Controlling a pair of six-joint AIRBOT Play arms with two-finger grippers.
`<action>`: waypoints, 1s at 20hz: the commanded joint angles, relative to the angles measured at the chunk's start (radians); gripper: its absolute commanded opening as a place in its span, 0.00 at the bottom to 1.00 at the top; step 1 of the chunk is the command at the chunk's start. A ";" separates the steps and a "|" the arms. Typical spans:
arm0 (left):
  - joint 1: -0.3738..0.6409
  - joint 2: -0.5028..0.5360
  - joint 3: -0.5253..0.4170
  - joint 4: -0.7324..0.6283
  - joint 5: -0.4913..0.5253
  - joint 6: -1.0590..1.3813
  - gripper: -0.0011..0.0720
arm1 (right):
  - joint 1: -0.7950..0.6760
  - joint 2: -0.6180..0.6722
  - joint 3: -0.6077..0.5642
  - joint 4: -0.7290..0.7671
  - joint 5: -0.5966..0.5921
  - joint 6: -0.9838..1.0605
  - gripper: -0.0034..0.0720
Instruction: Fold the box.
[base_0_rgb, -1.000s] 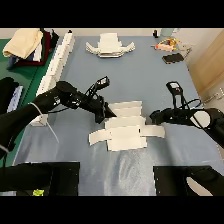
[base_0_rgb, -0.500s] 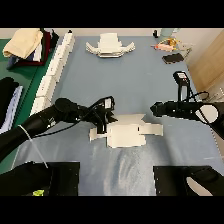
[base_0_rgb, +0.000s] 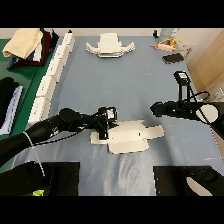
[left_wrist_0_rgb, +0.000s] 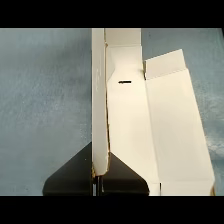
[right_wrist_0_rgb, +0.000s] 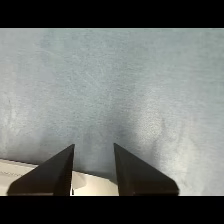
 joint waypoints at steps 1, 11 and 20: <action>-0.003 -0.031 -0.005 -0.010 -0.019 -0.038 0.04 | 0.000 0.000 0.001 0.005 0.001 0.005 0.55; -0.003 -0.054 -0.005 -0.002 -0.124 -0.039 0.04 | 0.000 0.000 0.001 0.013 0.042 0.005 0.55; -0.003 -0.053 -0.005 -0.002 -0.181 -0.038 0.04 | 0.000 0.001 0.001 0.015 0.142 0.022 0.05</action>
